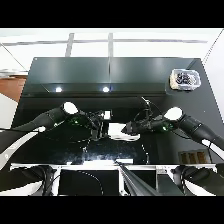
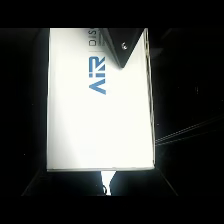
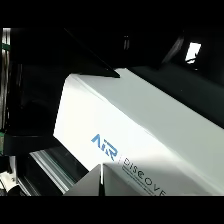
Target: Fold the box and place the chain.
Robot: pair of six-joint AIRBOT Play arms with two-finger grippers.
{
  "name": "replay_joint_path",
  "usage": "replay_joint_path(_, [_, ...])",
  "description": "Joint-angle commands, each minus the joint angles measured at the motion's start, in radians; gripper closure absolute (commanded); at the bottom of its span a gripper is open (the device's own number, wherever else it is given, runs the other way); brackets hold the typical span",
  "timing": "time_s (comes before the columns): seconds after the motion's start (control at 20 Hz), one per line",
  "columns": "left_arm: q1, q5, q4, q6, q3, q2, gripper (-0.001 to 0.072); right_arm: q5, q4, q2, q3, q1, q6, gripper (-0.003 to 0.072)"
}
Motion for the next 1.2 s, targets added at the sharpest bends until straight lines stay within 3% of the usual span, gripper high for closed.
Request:
replay_joint_path(0.0, [0.0, 0.0, 0.0, 0.0, 0.0, 0.0, 0.0205, -0.023, -0.005, -0.01, -0.001, 0.0, 0.009, 0.0661])
replay_joint_path(0.5, [0.0, 0.0, 0.0, 0.0, 0.0, 0.0, 0.0205, -0.006, -0.005, -0.014, 0.0, 0.014, 0.005, 0.0661])
replay_joint_path(0.8, [0.006, 0.0, 0.0, 0.0, 0.0, 0.001, 0.0204, 0.154, -0.023, 0.181, 0.003, -0.143, -0.001, 0.0661])
replay_joint_path(0.85, [0.013, 0.0, 0.0, -0.001, 0.0, 0.004, 0.0192, 0.188, -0.037, 0.225, 0.003, -0.187, 0.0, 0.0661])
replay_joint_path(0.95, [0.026, -0.007, 0.0, -0.027, 0.0, 0.027, -0.0009, 0.235, -0.062, 0.309, 0.003, -0.286, 0.003, 0.0661])
replay_joint_path(1.15, [0.051, -0.024, 0.126, -0.166, 0.0, 0.125, -0.001, 0.264, -0.085, 0.378, 0.003, -0.436, 0.016, 0.066])
